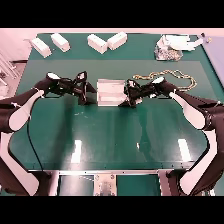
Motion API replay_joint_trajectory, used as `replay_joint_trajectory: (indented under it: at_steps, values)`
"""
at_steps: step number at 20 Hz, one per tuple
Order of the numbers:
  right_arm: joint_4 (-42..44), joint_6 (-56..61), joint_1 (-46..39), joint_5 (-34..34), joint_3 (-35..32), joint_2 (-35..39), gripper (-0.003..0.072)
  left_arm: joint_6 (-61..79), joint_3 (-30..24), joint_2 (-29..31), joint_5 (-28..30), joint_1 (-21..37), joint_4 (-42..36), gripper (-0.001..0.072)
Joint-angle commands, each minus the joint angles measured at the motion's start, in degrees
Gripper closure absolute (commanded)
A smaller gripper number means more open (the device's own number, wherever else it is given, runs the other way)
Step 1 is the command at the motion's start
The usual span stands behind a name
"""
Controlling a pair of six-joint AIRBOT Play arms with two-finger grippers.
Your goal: Fold the box and place the chain.
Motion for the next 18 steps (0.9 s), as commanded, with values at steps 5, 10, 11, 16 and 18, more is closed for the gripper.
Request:
replay_joint_trajectory:
  at_steps: [5, 10, 11, 16, 18]
  values:
    - [0.0, 0.0, 0.02, 0.02, 0.02, -0.02, 0.0193, 1.2, 0.04, -1.64, -2.23, 0.0, -0.15, -0.0011]
    - [0.0, 0.0, 0.02, 0.02, 0.02, -0.02, 0.0193, 2.71, 0.07, -3.58, -0.76, 0.0, -4.37, -0.0011]
    - [0.0, 0.0, 0.02, 0.02, 0.02, -0.02, 0.0193, 2.78, 0.04, -3.58, -0.63, 0.0, -5.07, -0.0011]
    - [0.0, 0.0, 0.02, 0.02, 0.02, -0.02, 0.0193, 2.8, 0.04, -3.61, -0.07, 0.0, -5.31, -0.0011]
    - [0.0, 0.0, 0.02, 0.0, 0.02, -0.02, 0.0193, 2.78, 0.04, -3.61, 1.01, -0.24, -5.09, -0.0011]
